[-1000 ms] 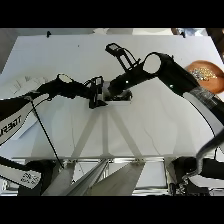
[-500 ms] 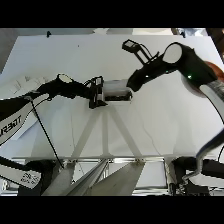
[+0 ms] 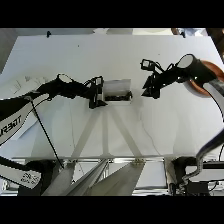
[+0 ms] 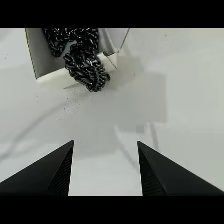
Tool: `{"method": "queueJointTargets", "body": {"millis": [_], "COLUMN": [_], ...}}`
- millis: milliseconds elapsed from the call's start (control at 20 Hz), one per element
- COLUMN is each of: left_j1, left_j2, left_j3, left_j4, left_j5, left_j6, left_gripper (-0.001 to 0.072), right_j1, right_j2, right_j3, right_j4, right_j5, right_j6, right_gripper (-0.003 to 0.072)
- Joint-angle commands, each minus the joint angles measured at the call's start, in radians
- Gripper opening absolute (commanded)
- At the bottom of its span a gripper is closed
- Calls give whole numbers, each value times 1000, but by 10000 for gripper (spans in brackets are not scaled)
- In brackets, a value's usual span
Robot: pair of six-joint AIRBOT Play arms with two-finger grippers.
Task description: Fold the box and place the chain.
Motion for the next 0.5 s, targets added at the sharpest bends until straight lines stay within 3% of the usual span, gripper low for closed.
{"method": "queueJointTargets", "body": {"millis": [0,400,450], "left_j1": [0,0,0], "left_j2": [0,0,0], "left_j3": [0,0,0], "left_j4": [0,0,0], "left_j5": [0,0,0], "left_j6": [0,0,0], "left_gripper": [393,393,393], "right_j1": [0,81,87], "right_j2": [-90,-169,-174], "right_j3": [-11,-10,-10], "right_j4": [132,201,206], "right_j5": [-13,-144,-147], "right_j6": [-229,-299,-299], "right_gripper": [419,399,342]}}
